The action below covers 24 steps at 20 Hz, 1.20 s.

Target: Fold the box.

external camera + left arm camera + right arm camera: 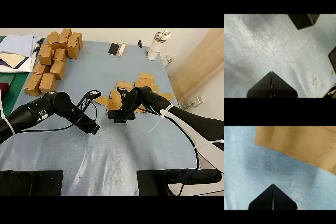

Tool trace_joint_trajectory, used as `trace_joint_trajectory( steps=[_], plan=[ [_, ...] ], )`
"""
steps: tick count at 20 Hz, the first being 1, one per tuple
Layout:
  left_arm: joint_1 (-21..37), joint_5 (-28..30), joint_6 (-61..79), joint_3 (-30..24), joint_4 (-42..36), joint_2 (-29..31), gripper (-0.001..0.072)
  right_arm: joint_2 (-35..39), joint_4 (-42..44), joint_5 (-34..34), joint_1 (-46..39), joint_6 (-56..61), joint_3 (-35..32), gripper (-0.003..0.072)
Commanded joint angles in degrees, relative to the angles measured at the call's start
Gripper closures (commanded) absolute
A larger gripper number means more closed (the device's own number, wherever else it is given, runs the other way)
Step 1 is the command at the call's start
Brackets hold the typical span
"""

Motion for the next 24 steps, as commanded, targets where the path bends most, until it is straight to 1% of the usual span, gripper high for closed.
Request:
trace_joint_trajectory(
  steps=[1,4,5,7,9,10,11,12,13,14,16,18,19,21,24],
  plan=[
    [0.04,0.00,0.02,-0.02,-0.04,0.04,0.0696,0.00,0.04,0.13,-0.04,0.02,0.07,0.0682],
    [0.04,0.00,0.02,-0.02,-0.04,0.04,0.0696,0.13,0.39,-0.22,-0.09,-0.02,0.35,0.0682],
    [0.04,0.02,0.04,-0.02,-0.04,0.04,0.0696,0.44,-0.85,-1.75,-0.68,-0.59,1.53,0.0682],
    [0.04,0.00,0.02,-0.02,-0.04,0.04,0.0696,2.10,-5.84,-5.49,-3.63,-0.61,5.38,0.0683],
    [0.04,0.00,0.02,-0.02,-0.04,0.04,0.0696,3.80,-13.09,-9.38,-9.25,-0.37,9.03,0.0679],
    [0.04,0.00,0.02,-0.02,-0.04,0.04,0.0697,4.13,-15.56,-11.08,-12.92,-0.37,9.92,0.0537],
    [0.04,0.00,0.02,-0.02,-0.02,0.04,0.0696,4.17,-17.11,-11.85,-17.29,-0.46,10.05,0.0300],
    [0.04,0.15,0.07,-0.02,-0.02,0.04,0.0696,3.93,-17.09,-11.85,-22.01,-1.40,9.84,0.0241],
    [0.04,0.44,0.07,-0.02,-0.02,0.04,0.0696,3.39,-16.55,-11.04,-26.40,-3.80,9.84,0.0241],
    [0.04,0.50,0.07,-0.02,-0.02,0.04,0.0696,2.58,-14.05,-9.40,-31.01,-7.04,9.86,0.0241],
    [0.07,0.55,0.07,-0.02,0.02,0.04,0.0696,0.28,-5.49,-6.01,-38.97,-14.71,9.86,0.0241],
    [0.02,1.44,0.02,-0.02,-1.05,0.02,0.0696,-2.45,3.91,-4.57,-44.35,-22.05,9.86,0.0241],
    [0.02,1.53,0.02,-0.02,-1.42,0.04,0.0696,-3.96,7.39,-4.61,-45.75,-25.59,9.86,0.0242],
    [0.02,1.55,0.02,-0.02,-2.84,0.04,0.0696,-6.60,10.38,-4.66,-45.83,-29.86,9.86,0.0245],
    [0.02,1.53,0.02,-0.02,-4.04,0.02,0.0696,-10.14,16.37,-5.42,-43.41,-36.02,9.86,0.0245]
  ],
)
